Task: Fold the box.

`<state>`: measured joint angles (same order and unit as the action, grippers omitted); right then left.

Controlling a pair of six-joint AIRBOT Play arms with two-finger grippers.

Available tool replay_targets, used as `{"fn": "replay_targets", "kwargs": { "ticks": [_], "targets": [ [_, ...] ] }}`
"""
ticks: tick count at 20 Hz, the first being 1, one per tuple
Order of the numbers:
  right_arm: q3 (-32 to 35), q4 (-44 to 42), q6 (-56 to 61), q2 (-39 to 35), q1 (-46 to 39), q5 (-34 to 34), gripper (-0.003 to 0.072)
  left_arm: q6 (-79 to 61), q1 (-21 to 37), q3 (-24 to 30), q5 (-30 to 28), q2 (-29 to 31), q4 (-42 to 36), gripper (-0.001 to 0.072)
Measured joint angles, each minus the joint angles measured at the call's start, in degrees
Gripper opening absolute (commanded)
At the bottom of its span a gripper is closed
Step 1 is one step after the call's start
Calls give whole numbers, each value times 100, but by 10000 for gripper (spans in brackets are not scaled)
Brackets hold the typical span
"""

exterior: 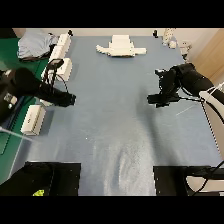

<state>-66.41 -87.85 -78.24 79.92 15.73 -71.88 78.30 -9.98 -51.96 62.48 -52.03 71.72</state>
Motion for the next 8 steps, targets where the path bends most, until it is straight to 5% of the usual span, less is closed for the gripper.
{"fn": "replay_targets", "kwargs": {
  "ticks": [8],
  "targets": [
    [0, 2, -2, 0, -2, 0, 9, 107, -105, 721, 83, 649, 0, 12]
  ]
}}
